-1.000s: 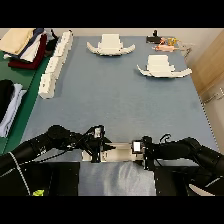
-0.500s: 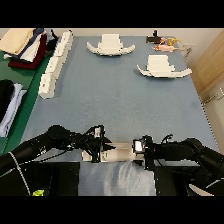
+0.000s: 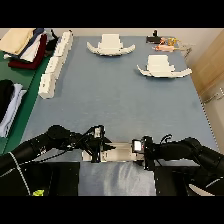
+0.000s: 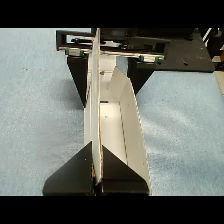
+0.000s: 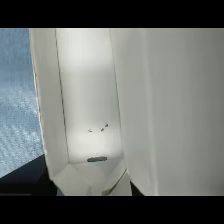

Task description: Fold the box.

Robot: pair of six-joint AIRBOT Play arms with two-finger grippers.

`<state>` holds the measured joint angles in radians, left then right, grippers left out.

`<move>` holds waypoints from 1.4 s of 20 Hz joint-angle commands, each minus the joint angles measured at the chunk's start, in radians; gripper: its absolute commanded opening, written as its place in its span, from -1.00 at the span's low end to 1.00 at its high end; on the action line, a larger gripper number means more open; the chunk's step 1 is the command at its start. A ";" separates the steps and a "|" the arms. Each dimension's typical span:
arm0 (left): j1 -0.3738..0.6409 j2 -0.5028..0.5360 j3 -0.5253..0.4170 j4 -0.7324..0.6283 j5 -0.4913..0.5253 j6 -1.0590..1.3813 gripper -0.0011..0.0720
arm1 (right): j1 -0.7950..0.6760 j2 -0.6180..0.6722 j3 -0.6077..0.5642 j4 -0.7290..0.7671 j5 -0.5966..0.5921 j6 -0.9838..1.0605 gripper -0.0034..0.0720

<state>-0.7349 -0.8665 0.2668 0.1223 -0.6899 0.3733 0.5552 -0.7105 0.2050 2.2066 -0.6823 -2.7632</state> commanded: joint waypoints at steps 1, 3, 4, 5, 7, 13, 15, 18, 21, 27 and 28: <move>0.001 0.000 0.000 0.000 0.000 0.000 -0.93 | 0.002 -0.007 -0.001 0.002 0.002 -0.005 0.60; 0.001 0.000 0.000 0.000 0.000 0.000 -0.93 | 0.002 -0.007 -0.001 0.004 0.001 -0.005 0.20; 0.001 0.000 0.000 0.000 0.000 0.000 -0.93 | 0.002 -0.007 -0.001 0.004 0.002 -0.005 0.20; 0.001 0.000 0.000 0.000 0.000 0.000 -0.93 | 0.002 -0.007 -0.001 0.004 0.002 -0.006 0.20; 0.001 0.000 0.000 0.000 0.000 0.000 -0.93 | 0.001 -0.007 0.001 0.001 0.002 -0.005 0.20; 0.001 0.000 0.000 0.000 0.000 0.000 -0.93 | 0.001 -0.006 0.002 -0.004 0.000 -0.005 0.20; 0.001 0.000 0.000 0.000 0.000 0.000 -0.93 | 0.000 -0.006 0.002 -0.003 0.000 -0.005 0.20; 0.001 0.000 0.000 0.000 0.000 0.000 -0.93 | 0.000 -0.006 0.002 -0.004 0.000 -0.005 0.20; 0.001 0.000 0.000 0.000 0.000 0.000 -0.93 | 0.000 -0.006 0.002 -0.003 0.000 -0.005 0.20; 0.001 0.000 0.000 0.000 0.000 0.000 -0.93 | 0.000 -0.006 0.002 -0.004 0.000 -0.005 0.20; 0.001 0.000 0.000 0.000 0.000 0.000 -0.93 | 0.000 -0.006 0.002 -0.004 0.000 -0.005 0.20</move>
<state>-0.7349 -0.8665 0.2668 0.1226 -0.6899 0.3733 0.5560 -0.7174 0.2066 2.2028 -0.6819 -2.7682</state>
